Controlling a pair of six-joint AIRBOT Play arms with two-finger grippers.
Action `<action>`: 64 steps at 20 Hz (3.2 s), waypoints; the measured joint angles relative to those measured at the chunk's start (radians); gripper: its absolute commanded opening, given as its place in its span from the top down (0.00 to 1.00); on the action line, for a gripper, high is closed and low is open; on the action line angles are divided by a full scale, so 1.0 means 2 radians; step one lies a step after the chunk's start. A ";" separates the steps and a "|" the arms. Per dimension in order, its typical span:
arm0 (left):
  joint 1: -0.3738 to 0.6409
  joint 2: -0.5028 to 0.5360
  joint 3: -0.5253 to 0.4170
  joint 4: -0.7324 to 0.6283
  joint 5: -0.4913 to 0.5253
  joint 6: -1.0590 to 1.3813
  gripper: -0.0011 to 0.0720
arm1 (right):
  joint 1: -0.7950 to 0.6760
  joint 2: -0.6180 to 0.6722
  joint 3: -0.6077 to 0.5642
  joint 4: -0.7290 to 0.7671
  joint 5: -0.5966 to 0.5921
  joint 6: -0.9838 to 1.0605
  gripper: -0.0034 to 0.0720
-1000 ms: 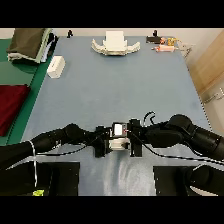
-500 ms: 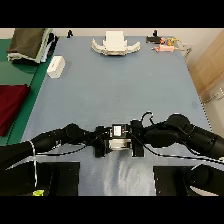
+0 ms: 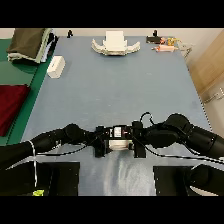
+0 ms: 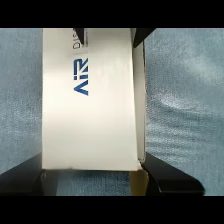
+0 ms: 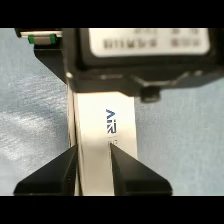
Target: Fold the box.
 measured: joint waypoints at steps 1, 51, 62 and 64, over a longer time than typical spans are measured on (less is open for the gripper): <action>0.000 0.000 0.000 0.000 0.000 0.000 0.35 | 0.000 0.004 0.000 0.003 0.000 0.003 0.52; 0.000 0.000 0.000 0.000 0.000 0.000 0.35 | -0.017 0.185 -0.267 0.186 0.268 0.250 0.95; 0.000 0.000 0.000 0.000 0.000 0.000 0.35 | -0.017 0.187 -0.264 0.180 0.260 0.250 0.96; 0.000 0.000 0.000 0.000 0.000 0.000 0.35 | -0.017 0.192 -0.257 0.177 0.245 0.250 0.96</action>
